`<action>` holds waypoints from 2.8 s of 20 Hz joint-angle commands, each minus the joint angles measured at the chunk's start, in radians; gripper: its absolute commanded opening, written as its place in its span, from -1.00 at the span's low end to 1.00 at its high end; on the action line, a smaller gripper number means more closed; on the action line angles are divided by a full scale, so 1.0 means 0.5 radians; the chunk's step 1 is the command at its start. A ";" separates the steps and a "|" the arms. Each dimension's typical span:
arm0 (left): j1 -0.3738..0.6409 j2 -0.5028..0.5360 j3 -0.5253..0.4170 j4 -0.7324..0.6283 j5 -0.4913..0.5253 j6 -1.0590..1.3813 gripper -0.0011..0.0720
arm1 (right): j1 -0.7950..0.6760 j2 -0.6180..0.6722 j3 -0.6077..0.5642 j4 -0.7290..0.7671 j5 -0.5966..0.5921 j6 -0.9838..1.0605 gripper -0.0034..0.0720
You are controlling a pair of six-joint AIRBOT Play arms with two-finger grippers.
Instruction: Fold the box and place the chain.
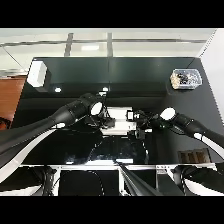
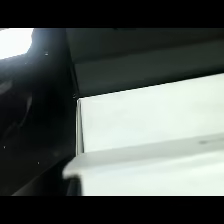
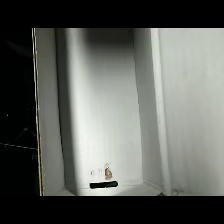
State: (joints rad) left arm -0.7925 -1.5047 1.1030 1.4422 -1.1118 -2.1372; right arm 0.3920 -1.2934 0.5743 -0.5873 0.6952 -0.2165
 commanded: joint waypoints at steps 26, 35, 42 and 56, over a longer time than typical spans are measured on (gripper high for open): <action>-0.044 -0.134 0.110 0.045 -0.087 -0.136 -0.64 | 0.002 -0.001 0.002 0.000 0.001 0.000 -0.55; -0.043 -0.134 0.110 0.040 -0.093 -0.139 -0.14 | 0.002 -0.001 0.002 0.000 0.001 -0.001 -0.55; -0.043 -0.134 0.171 0.094 -0.111 -0.139 0.10 | 0.002 -0.001 0.002 0.000 0.001 0.000 -0.55; -0.043 -0.169 0.235 0.130 -0.156 -0.191 -0.90 | 0.002 -0.001 0.002 0.000 0.001 0.000 -0.55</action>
State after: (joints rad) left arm -0.8139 -1.5871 1.2194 1.5158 -1.1919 -2.2341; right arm 0.3920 -1.2934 0.5743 -0.5873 0.6937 -0.2138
